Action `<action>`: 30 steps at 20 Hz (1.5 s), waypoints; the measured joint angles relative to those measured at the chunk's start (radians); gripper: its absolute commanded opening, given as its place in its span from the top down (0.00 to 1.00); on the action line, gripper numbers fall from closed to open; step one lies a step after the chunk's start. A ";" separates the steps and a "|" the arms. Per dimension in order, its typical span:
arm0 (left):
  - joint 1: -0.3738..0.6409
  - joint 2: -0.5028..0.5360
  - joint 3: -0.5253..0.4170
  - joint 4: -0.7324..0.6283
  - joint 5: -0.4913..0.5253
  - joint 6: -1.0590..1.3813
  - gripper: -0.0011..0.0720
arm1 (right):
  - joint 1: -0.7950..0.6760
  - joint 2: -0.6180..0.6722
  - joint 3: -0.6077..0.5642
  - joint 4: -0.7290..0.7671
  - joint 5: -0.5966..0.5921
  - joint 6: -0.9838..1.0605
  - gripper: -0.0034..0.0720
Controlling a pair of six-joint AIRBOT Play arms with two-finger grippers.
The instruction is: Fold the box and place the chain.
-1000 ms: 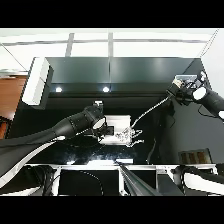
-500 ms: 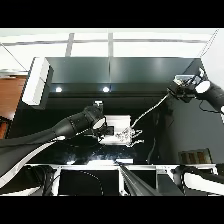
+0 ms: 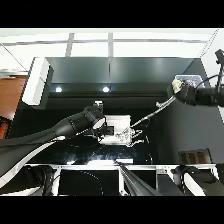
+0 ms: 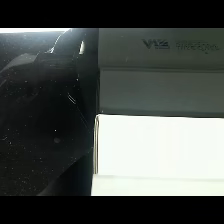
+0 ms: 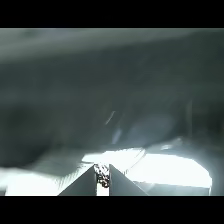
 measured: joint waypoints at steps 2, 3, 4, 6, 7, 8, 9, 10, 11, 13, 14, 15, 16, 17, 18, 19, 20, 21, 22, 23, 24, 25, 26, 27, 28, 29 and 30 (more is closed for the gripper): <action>0.000 0.000 0.000 0.000 0.000 0.000 0.94 | 0.055 0.035 -0.029 0.063 0.084 -0.021 0.90; 0.000 0.000 0.000 0.000 0.000 0.000 0.94 | 0.090 0.045 -0.052 0.090 0.097 -0.028 0.90; 0.000 0.000 0.000 0.000 0.000 0.000 0.94 | 0.131 0.052 -0.078 0.121 0.090 -0.033 0.90; 0.000 0.000 0.000 0.000 0.000 0.000 0.94 | 0.228 0.056 -0.140 0.194 0.029 -0.039 0.90; 0.000 0.000 0.000 0.000 0.000 0.000 0.94 | 0.276 0.053 -0.166 0.228 -0.011 -0.042 0.90; 0.000 0.000 0.000 0.000 0.000 0.000 0.94 | 0.327 0.043 -0.188 0.261 -0.056 -0.044 0.90; 0.000 0.000 0.000 0.000 0.000 0.000 0.94 | 0.373 0.032 -0.202 0.289 -0.098 -0.046 0.90; 0.000 0.000 0.000 0.000 0.000 0.000 0.94 | 0.417 0.017 -0.214 0.308 -0.141 -0.047 0.90; 0.000 0.000 0.000 0.000 0.000 0.000 0.94 | 0.455 0.001 -0.221 0.328 -0.176 -0.047 0.90; 0.000 0.000 0.000 0.000 0.000 0.000 0.94 | 0.517 -0.037 -0.231 0.352 -0.230 -0.049 0.90; 0.000 0.000 0.000 0.000 0.000 0.000 0.94 | 0.542 -0.056 -0.233 0.361 -0.249 -0.049 0.90; 0.000 0.000 0.000 0.000 0.000 0.000 0.94 | 0.560 -0.073 -0.236 0.370 -0.263 -0.049 0.60; 0.000 0.000 0.000 0.000 0.000 0.000 0.94 | 0.574 -0.087 -0.238 0.374 -0.274 -0.049 0.28; 0.000 0.000 0.000 0.000 0.001 0.000 0.94 | 0.580 -0.096 -0.238 0.377 -0.279 -0.050 0.27; 0.000 0.000 0.000 0.000 0.001 0.000 0.94 | 0.577 -0.101 -0.239 0.380 -0.283 -0.055 0.27; 0.000 0.000 0.000 0.000 0.001 0.000 0.94 | 0.564 -0.102 -0.240 0.382 -0.278 -0.067 0.27; 0.000 0.000 0.000 0.000 0.001 0.000 0.94 | 0.539 -0.098 -0.240 0.383 -0.266 -0.082 0.27; 0.000 0.000 0.000 0.000 0.001 0.000 0.94 | 0.505 -0.087 -0.240 0.380 -0.242 -0.100 0.27; 0.000 0.000 0.000 0.000 0.001 0.000 0.94 | 0.459 -0.071 -0.240 0.367 -0.207 -0.122 0.27; 0.000 0.000 0.000 0.000 0.001 0.000 0.94 | 0.409 -0.053 -0.241 0.334 -0.172 -0.148 0.27; 0.000 0.000 0.000 0.000 0.001 0.000 0.94 | 0.364 -0.033 -0.245 0.294 -0.140 -0.181 0.27; 0.000 0.000 0.000 0.000 0.001 0.000 0.94 | 0.324 -0.013 -0.255 0.250 -0.114 -0.229 0.27; 0.000 0.000 0.000 0.000 0.001 0.000 0.94 | 0.291 0.006 -0.273 0.219 -0.099 -0.287 0.27; 0.000 0.000 0.000 0.000 0.001 0.000 0.94 | 0.268 0.021 -0.296 0.208 -0.106 -0.337 0.27; 0.000 0.000 0.000 0.000 0.001 0.000 0.94 | 0.252 0.031 -0.329 0.206 -0.134 -0.385 0.27; 0.000 0.000 0.000 0.000 0.001 0.000 0.94 | 0.246 0.038 -0.367 0.215 -0.175 -0.431 0.25; 0.000 0.000 0.000 0.000 0.001 0.000 0.94 | 0.246 0.044 -0.401 0.224 -0.223 -0.474 0.03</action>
